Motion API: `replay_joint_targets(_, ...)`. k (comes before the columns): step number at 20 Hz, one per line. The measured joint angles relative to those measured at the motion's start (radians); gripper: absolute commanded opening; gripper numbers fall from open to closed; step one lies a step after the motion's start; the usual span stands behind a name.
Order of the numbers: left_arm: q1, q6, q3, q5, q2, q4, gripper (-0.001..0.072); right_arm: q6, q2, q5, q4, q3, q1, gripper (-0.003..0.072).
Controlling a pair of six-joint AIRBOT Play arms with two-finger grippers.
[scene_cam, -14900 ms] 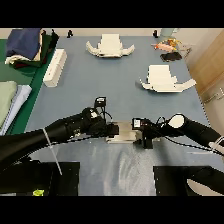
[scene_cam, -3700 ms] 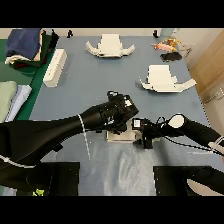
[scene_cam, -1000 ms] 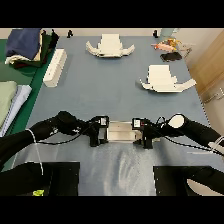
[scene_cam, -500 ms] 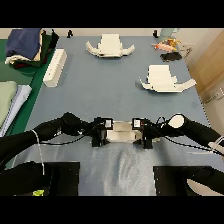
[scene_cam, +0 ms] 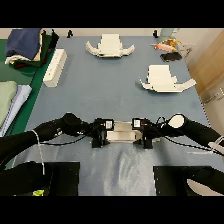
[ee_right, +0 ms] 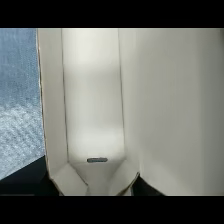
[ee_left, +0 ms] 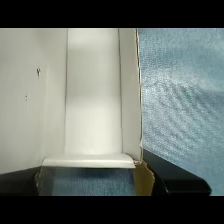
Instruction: Fold the box.
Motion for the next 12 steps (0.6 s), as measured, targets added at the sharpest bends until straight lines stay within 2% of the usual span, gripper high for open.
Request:
replay_joint_targets(2,0.0,-0.002,0.001,-0.006,0.0,-0.001,0.0629,0.0,0.0,0.0,0.0,0.0,0.0,0.0504)
replay_joint_targets(3,0.0,-0.003,0.001,-0.007,0.0,-0.002,0.0516,0.0,0.0,0.0,0.0,0.0,0.0,0.0504)
replay_joint_targets(4,0.0,-0.002,0.001,-0.008,0.0,-0.003,0.0446,0.0,0.0,0.0,0.0,0.0,0.0,0.0504)
replay_joint_targets(12,0.0,-0.007,0.001,-0.011,0.0,-0.005,0.0447,0.0,0.0,0.0,0.0,0.0,0.0,0.0504)
